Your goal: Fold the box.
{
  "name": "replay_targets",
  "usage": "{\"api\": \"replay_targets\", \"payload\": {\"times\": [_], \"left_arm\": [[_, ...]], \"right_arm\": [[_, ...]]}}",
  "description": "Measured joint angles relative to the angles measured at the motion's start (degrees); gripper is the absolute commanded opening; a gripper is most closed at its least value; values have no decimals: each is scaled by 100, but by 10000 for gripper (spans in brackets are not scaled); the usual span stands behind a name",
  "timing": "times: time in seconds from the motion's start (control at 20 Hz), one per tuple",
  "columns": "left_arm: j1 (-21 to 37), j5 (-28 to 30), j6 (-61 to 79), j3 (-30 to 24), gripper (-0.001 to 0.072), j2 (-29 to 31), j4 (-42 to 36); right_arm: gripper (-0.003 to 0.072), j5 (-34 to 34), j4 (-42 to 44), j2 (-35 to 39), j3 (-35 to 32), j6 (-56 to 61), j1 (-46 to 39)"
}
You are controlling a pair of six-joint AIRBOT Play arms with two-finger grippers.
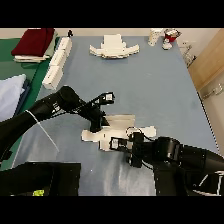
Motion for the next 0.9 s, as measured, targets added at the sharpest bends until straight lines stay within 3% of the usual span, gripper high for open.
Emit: {"api": "replay_targets", "payload": {"times": [0.25, 0.9], "left_arm": [[0, 2, 0, 0, 13, 0, 0], [0, 2, -2, 0, 14, 0, 0]], "right_arm": [[720, 295, -575, 72, 15, 656, -533], [720, 264, -756, 448, 15, 916, -885]]}}
